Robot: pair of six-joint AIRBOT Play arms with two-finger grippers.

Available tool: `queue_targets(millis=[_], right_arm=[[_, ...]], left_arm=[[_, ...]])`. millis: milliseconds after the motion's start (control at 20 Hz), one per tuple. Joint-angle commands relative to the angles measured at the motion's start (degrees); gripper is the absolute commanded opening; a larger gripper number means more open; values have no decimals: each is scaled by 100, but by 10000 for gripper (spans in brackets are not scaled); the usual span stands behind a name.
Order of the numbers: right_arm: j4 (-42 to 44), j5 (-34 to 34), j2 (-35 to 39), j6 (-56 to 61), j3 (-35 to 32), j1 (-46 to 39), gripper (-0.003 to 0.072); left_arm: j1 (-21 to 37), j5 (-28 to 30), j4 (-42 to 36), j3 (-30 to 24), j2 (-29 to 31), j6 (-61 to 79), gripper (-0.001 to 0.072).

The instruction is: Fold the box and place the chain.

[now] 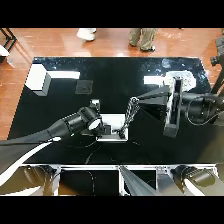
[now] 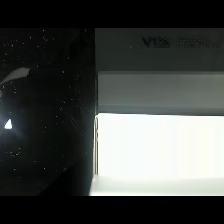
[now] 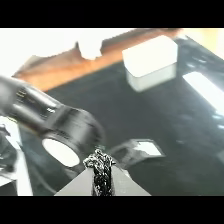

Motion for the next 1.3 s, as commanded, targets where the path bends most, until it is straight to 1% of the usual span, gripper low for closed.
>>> queue_targets(millis=[0, 200, 300, 400, 550, 800, 900, 950, 1000, 1050, 1150, 1250], right_arm=[[-63, -17, -205, 337, 42, 431, 17], [-903, -101, -717, 776, -293, 654, 18], [-1121, -188, -901, 879, -516, 649, 18], [-1152, -339, -1005, 898, -697, 651, 18], [-1154, -352, -1239, 1043, -824, 693, 18], [-1023, -647, -1906, 1045, -822, 1285, 19], [-1019, -750, -2055, 1110, -822, 1375, 20], [-1027, -732, -2059, 1147, -822, 1364, 103], [-1027, -629, -2055, 1213, -815, 1303, 423], [-1049, -487, -2044, 1311, -815, 1200, 537], [-1119, 37, -1952, 1355, -815, 824, 535], [-1325, 573, -1759, 1491, -815, 278, 535]], left_arm=[[4, 2, 7, 0, -2, 2, 20], [4, 2, 4, 0, -2, 2, 20], [4, 4, 4, 0, -2, 2, 20], [4, 7, 4, 0, -2, 2, 20], [4, 4, 4, 0, -2, 2, 20], [4, 9, 7, 0, -2, 2, 20], [4, 9, 9, 0, -2, 2, 20], [4, 9, 7, 0, -2, 2, 20], [4, 9, 7, 0, -2, 2, 20], [4, 9, 7, 0, -2, 2, 20], [4, 9, 7, 0, -2, 2, 20], [4, 9, 4, 2, -2, 2, 20]])
